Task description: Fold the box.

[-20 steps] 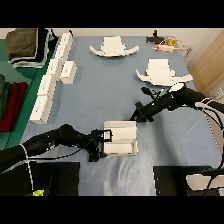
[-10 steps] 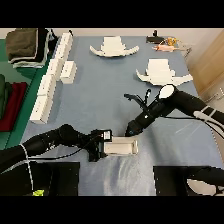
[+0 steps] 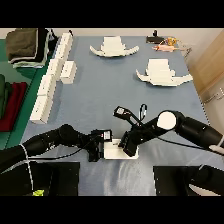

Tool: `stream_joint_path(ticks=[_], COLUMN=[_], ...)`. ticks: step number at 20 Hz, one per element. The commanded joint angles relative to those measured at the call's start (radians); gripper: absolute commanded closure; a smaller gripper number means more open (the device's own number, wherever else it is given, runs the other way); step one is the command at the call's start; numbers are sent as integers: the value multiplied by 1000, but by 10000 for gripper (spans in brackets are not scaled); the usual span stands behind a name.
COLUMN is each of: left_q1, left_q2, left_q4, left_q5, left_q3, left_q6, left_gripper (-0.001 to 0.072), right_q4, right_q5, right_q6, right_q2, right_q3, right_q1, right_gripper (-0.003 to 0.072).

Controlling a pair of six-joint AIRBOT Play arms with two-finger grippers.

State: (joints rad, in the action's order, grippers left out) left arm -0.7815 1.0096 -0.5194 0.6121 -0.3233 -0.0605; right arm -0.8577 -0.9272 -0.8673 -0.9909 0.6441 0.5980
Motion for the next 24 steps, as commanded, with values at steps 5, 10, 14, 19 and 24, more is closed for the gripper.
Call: stream_joint_path(ticks=[5, 10, 14, 19, 24], left_q1=[0, 0, 0, 0, 0], left_q2=[0, 0, 0, 0, 0], left_q4=[0, 0, 0, 0, 0], left_q5=[0, 0, 0, 0, 0], left_q3=[0, 0, 0, 0, 0], left_q6=[0, 0, 0, 0, 0], left_gripper=[187, 187, 186, 187, 186], right_q4=[-315, -438, -456, -481, -515], right_q5=[283, 282, 303, 341, 346], right_q6=[24, 143, 231, 258, 259], right_q2=[208, 230, 217, 165, 163], right_q3=[-130, -177, -177, -177, -177], right_q1=[234, 295, 294, 295, 295], right_gripper=[684, 276, 174, 174, 181])
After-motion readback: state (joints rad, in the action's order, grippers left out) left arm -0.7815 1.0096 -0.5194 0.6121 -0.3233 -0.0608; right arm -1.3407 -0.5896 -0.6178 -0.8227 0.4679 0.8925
